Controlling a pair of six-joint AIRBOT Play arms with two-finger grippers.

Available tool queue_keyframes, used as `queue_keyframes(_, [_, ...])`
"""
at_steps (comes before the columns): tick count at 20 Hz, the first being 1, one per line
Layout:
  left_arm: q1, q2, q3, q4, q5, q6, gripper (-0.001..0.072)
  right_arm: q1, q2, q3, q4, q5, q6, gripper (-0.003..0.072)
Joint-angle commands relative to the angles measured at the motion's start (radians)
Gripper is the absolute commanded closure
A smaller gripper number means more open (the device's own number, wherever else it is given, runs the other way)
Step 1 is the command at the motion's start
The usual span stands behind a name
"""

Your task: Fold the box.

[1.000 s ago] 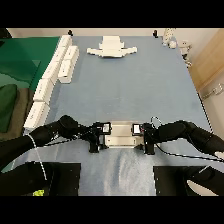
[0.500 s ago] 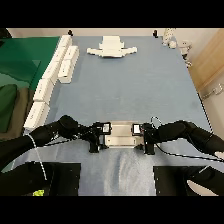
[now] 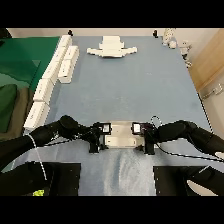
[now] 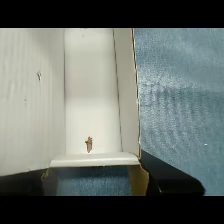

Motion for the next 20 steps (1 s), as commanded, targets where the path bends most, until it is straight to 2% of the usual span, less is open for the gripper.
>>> queue_keyframes(1, [0.000,-0.001,0.001,0.000,0.004,0.000,0.0241,0.000,0.039,0.023,-0.121,-0.095,0.208,-0.0034])
queue_keyframes(4, [0.000,-0.001,0.001,0.000,0.005,0.000,0.0241,0.000,0.121,0.073,-0.348,-0.293,0.462,-0.0034])
queue_keyframes(6, [0.000,-0.001,0.001,0.000,0.004,0.000,0.0241,0.000,0.183,0.113,-0.441,-0.464,0.662,-0.0034])
queue_keyframes(8, [0.000,-0.001,0.001,0.000,0.004,0.000,0.0241,0.001,0.239,0.153,-0.399,-0.566,0.993,-0.0034])
queue_keyframes(9, [0.000,-0.001,0.001,0.000,0.004,0.000,0.0241,0.000,0.254,0.162,-0.309,-0.569,1.133,-0.0034])
queue_keyframes(10, [0.000,-0.001,0.001,0.000,0.004,0.000,0.0241,0.001,0.258,0.162,-0.159,-0.535,1.222,0.0028])
queue_keyframes(11, [0.000,-0.001,0.001,0.000,0.004,0.000,0.0241,0.002,0.252,0.155,0.001,-0.464,1.255,0.0126])
queue_keyframes(12, [0.000,-0.001,0.001,0.000,0.004,0.000,0.0241,0.004,0.238,0.145,0.154,-0.354,1.255,0.0160])
queue_keyframes(13, [0.000,-0.001,0.001,0.000,0.004,0.000,0.0241,0.022,0.217,0.142,0.241,-0.233,1.255,0.0165])
queue_keyframes(14, [0.000,-0.001,0.001,0.000,0.004,0.000,0.0241,0.050,0.190,0.143,0.278,-0.087,1.256,0.0208])
queue_keyframes(15, [0.000,-0.001,0.001,0.000,0.003,0.000,0.0241,0.078,0.163,0.144,0.282,0.039,1.264,0.0380])
queue_keyframes(16, [0.000,-0.001,0.001,0.000,0.004,0.000,0.0241,0.095,0.129,0.150,0.279,0.143,1.266,0.0492])
queue_keyframes(18, [0.000,-0.001,0.001,0.000,0.004,0.000,0.0241,0.089,0.053,0.171,0.264,0.232,1.266,0.0491])
queue_keyframes(20, [0.000,-0.001,0.001,0.000,0.003,0.000,0.0241,0.079,-0.023,0.178,0.254,0.259,1.266,0.0491])
